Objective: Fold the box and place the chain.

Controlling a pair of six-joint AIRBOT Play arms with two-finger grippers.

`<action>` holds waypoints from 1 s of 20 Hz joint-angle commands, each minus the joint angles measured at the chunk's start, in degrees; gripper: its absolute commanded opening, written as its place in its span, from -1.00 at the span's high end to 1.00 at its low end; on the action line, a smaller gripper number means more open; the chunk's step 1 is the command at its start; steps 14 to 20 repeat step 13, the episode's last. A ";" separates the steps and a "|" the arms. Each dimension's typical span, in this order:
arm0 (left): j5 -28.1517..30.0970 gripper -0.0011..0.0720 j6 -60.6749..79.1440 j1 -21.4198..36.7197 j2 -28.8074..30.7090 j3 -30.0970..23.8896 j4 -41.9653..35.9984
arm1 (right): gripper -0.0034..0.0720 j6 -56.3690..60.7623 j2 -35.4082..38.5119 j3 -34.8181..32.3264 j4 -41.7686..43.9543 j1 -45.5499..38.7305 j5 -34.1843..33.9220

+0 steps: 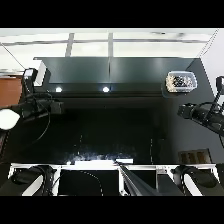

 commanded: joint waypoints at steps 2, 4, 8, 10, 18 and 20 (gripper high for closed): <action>3.15 0.89 0.17 -0.72 2.54 -4.15 -0.98 | 0.86 0.59 0.42 -1.51 -0.42 0.00 -1.86; 3.26 0.89 0.17 -0.72 2.54 -4.15 -1.49 | 0.86 0.59 0.42 -1.51 -0.42 0.00 -1.84; 3.26 0.89 0.20 -0.72 2.51 -4.15 -1.49 | 0.86 0.59 0.39 -1.51 -0.42 0.00 -1.86; 3.26 0.89 0.17 -0.72 2.51 -4.15 -1.49 | 0.86 0.59 0.42 -1.51 -0.42 0.00 -1.86; 3.26 0.89 0.20 -0.72 2.49 -4.15 -1.49 | 0.86 0.59 0.42 -1.51 -0.42 0.00 -1.86; 3.26 0.89 0.20 -0.72 2.49 -4.15 -1.49 | 0.86 0.59 0.42 -1.51 -0.42 0.00 -1.86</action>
